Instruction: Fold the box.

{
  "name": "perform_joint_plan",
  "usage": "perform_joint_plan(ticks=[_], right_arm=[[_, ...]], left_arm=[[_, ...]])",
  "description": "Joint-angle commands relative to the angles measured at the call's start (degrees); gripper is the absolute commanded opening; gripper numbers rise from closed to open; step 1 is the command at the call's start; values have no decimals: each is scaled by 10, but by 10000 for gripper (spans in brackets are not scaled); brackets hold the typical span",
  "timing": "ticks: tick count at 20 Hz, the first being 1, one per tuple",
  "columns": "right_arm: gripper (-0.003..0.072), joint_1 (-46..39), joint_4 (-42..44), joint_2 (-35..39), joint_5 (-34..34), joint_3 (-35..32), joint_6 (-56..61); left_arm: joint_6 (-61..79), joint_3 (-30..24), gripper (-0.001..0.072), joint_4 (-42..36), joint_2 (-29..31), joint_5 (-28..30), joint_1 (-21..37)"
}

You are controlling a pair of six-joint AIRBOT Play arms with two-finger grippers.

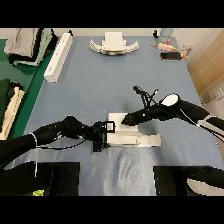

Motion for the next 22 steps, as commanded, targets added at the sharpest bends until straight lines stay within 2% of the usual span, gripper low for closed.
perform_joint_plan(ticks=[1,7,11,12,14,16,17,22], right_arm=[[5,0,-5,59,18,7,-25],[5,0,-82,164,103,4,-38],[25,0,-120,228,145,-33,-74],[98,0,-137,242,146,-48,-86],[358,3,-170,262,140,-78,-124],[487,15,-235,271,137,-96,-179],[512,19,-268,272,137,-99,-197],[520,19,-363,270,122,-100,-305]], left_arm=[[0,1,408,0,0,-1,0],[0,1,408,0,0,-1,0],[0,1,408,0,0,-1,0],[0,1,408,0,0,-1,0],[0,1,408,0,0,-1,0],[0,1,408,0,0,-1,0],[0,1,408,0,0,-1,0],[0,1,408,0,0,-1,0]])
